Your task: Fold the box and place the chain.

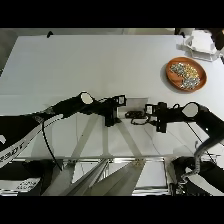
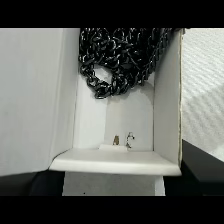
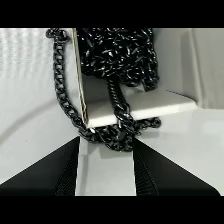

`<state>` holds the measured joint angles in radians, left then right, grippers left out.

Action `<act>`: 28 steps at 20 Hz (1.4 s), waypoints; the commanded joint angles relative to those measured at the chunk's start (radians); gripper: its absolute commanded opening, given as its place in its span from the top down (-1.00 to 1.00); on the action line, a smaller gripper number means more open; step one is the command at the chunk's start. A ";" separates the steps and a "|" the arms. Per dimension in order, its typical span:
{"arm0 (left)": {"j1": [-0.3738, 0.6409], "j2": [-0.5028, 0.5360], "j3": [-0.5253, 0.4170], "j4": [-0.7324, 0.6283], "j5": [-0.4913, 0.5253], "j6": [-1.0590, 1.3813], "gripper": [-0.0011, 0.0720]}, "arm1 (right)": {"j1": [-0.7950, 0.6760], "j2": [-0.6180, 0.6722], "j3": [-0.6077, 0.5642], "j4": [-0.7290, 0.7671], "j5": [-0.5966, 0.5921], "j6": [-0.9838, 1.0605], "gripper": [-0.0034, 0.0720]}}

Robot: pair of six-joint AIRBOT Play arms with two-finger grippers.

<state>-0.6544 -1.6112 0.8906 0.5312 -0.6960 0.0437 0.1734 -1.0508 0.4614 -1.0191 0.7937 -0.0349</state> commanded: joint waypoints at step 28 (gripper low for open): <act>-0.001 0.000 0.001 0.000 0.000 0.000 0.73 | 0.001 0.034 0.000 -0.027 0.138 -0.016 0.88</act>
<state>-0.6544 -1.6112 0.8906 0.5312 -0.6960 0.0437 0.1741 -1.0420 0.4610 -1.0340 0.8860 -0.0502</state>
